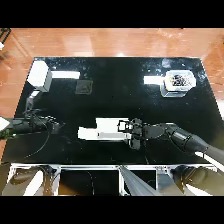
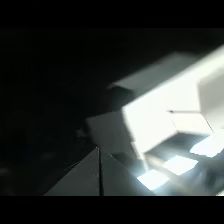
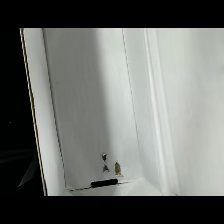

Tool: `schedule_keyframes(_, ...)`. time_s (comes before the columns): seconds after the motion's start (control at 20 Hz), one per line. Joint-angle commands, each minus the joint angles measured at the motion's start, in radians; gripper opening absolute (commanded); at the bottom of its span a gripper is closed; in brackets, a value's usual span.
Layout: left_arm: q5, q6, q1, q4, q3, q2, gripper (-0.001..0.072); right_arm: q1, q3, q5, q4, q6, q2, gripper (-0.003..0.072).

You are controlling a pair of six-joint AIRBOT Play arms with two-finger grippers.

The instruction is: Fold the box and place the chain.

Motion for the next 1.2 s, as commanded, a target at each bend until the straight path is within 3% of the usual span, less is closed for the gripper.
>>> schedule_keyframes(0.0,-0.036,-0.1,0.117,0.037,-0.032,-0.003,0.0021,0.0,0.0,0.0,0.0,0.0,-0.001,0.0063)
schedule_keyframes(0.15,-0.045,-0.366,0.116,-0.002,-0.073,-0.084,0.002,0.0,0.0,0.0,0.0,0.0,-0.001,0.0063)
schedule_keyframes(0.35,-0.032,-0.338,0.109,-0.151,-0.082,-0.24,0.002,0.0,0.0,0.0,0.0,0.0,-0.001,0.0063)
schedule_keyframes(0.45,-0.058,-0.179,0.086,-0.223,-0.082,-0.302,0.0019,0.0,0.0,0.0,0.001,0.001,-0.001,0.0063)
schedule_keyframes(0.9,0.076,-0.272,-0.204,-0.2,-0.082,-0.429,0.0018,0.0,0.0,0.0,0.019,0.001,-0.001,0.0063)
schedule_keyframes(1.1,0.157,-0.282,-0.317,-0.311,-0.08,-0.433,0.0026,0.0,0.0,0.0,0.019,0.001,-0.001,0.0063)
schedule_keyframes(1.15,0.159,-0.282,-0.32,-0.317,-0.074,-0.433,0.0129,0.0,0.0,0.0,0.019,0.001,-0.001,0.0063)
